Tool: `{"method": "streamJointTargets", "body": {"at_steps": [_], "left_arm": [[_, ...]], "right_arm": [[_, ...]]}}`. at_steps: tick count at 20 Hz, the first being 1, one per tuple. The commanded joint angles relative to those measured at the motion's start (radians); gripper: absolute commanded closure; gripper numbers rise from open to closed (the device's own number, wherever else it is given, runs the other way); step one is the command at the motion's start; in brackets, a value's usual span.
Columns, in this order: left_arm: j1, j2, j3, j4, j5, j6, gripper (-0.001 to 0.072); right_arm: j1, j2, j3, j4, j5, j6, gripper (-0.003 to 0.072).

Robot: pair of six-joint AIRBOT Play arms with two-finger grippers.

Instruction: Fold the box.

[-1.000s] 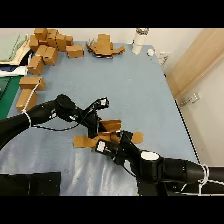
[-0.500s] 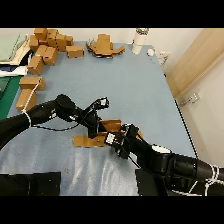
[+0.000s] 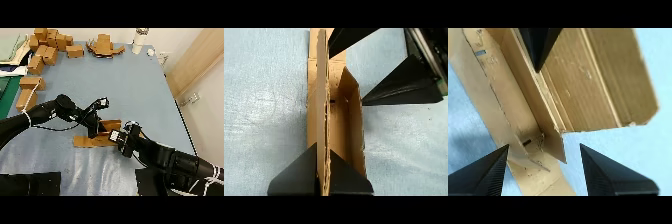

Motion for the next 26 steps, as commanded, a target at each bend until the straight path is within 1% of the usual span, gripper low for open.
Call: {"method": "streamJointTargets", "body": {"at_steps": [1, 3, 5, 7, 8, 11, 13, 15, 19, 21, 26], "left_arm": [[0.000, 0.000, 0.000, 0.000, 0.000, 0.000, 0.0697], [0.000, 0.000, 0.000, 0.000, 0.000, 0.000, 0.0697], [0.000, 0.000, 0.000, 0.000, 0.000, 0.000, 0.0697], [0.000, 0.000, 0.000, 0.000, 0.000, 0.000, 0.0698], [0.000, 0.000, 0.000, 0.000, 0.000, 0.000, 0.0697], [0.000, 0.000, 0.000, 0.000, 0.000, 0.000, 0.0697], [0.000, 0.000, 0.000, 0.000, 0.000, 0.000, 0.0697], [0.000, 0.000, 0.000, 0.000, 0.000, 0.000, 0.0697], [0.000, 0.000, 0.000, 0.000, 0.000, 0.000, 0.0697], [0.000, 0.000, 0.000, 0.000, 0.000, 0.000, 0.0697], [0.000, 0.000, 0.000, 0.000, 0.000, 0.000, 0.0697]], "right_arm": [[-0.156, -0.001, -0.003, 0.306, 0.092, -0.385, -0.0031], [-0.286, -0.003, 0.000, 0.614, 0.106, -0.758, -0.0031], [-0.404, -0.033, 0.020, 0.890, 0.058, -1.098, -0.0031], [-0.481, -0.100, 0.060, 1.028, -0.025, -1.281, -0.0031], [-0.504, -0.142, 0.083, 1.063, -0.066, -1.331, -0.0031], [-0.549, -0.274, 0.145, 1.125, -0.167, -1.423, -0.0031], [-0.563, -0.337, 0.169, 1.154, -0.184, -1.450, -0.0031], [-0.563, -0.368, 0.178, 1.159, -0.182, -1.450, -0.0032], [-0.563, -0.369, 0.178, 1.159, -0.166, -1.438, -0.0027], [-0.563, -0.358, 0.178, 1.127, -0.169, -1.438, -0.0027], [-0.563, -0.344, 0.178, 1.123, -0.177, -1.438, -0.0025]]}}
